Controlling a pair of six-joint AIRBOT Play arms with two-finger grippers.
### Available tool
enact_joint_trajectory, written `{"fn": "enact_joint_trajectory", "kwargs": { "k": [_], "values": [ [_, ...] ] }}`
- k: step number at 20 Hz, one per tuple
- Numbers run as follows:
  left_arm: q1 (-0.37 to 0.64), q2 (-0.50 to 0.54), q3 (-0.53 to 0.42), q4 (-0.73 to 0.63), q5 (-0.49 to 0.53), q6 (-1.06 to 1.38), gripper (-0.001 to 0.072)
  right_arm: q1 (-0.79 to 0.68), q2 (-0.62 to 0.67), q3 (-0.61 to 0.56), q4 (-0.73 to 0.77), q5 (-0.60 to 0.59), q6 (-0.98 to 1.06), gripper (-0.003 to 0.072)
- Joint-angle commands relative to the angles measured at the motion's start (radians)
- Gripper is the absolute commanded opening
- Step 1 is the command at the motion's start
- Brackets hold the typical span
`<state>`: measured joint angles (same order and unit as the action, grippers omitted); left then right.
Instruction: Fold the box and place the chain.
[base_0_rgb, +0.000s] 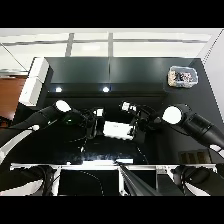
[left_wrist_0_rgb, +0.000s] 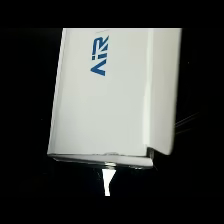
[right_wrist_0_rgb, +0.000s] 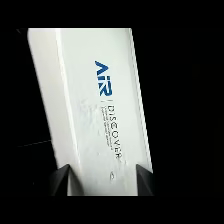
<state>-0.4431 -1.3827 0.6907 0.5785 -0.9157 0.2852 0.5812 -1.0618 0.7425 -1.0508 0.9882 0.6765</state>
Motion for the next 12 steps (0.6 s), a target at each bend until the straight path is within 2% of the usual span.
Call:
{"fn": "enact_joint_trajectory", "kwargs": {
  "k": [1,12],
  "values": [
    [0.0,-0.001,0.0,0.0,0.0,0.002,0.037,0.001,0.0,-0.003,0.0,-0.021,0.008,0.0301],
    [0.0,-0.001,0.0,0.0,0.0,0.002,0.037,0.0,0.006,0.0,0.003,-0.021,0.079,0.0296]
  ]
}}
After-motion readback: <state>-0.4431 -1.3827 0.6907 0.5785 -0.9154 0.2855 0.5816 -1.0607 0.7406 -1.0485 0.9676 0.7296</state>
